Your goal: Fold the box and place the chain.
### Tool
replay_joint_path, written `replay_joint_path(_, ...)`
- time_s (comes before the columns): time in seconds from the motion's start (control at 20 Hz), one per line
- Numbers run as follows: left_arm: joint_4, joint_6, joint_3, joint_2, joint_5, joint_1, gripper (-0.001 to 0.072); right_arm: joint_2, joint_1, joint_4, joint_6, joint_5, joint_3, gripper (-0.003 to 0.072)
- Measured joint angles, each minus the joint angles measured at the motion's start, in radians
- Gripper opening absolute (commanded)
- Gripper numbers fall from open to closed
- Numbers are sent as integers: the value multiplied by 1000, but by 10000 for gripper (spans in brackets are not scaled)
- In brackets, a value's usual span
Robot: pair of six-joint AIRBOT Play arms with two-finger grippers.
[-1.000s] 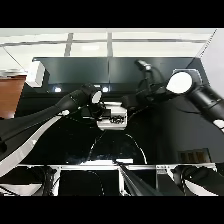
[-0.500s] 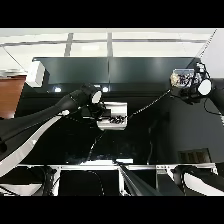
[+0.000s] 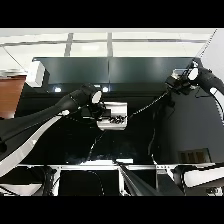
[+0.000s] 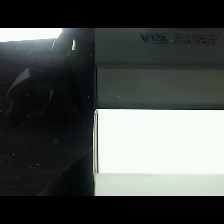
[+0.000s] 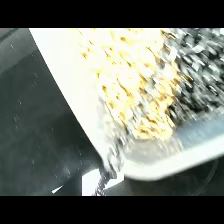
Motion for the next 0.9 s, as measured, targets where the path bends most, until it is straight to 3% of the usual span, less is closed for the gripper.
replay_joint_path(0.15,0,0,0,0,0,0,29,-1,-6,14,-16,55,26,16)
replay_joint_path(0.3,0,0,0,0,1,0,30,89,1,27,-119,134,34,16)
replay_joint_path(0.7,0,0,0,0,2,0,29,605,87,177,-365,318,44,16)
replay_joint_path(0.9,0,0,0,0,2,0,29,763,134,337,-402,356,79,16)
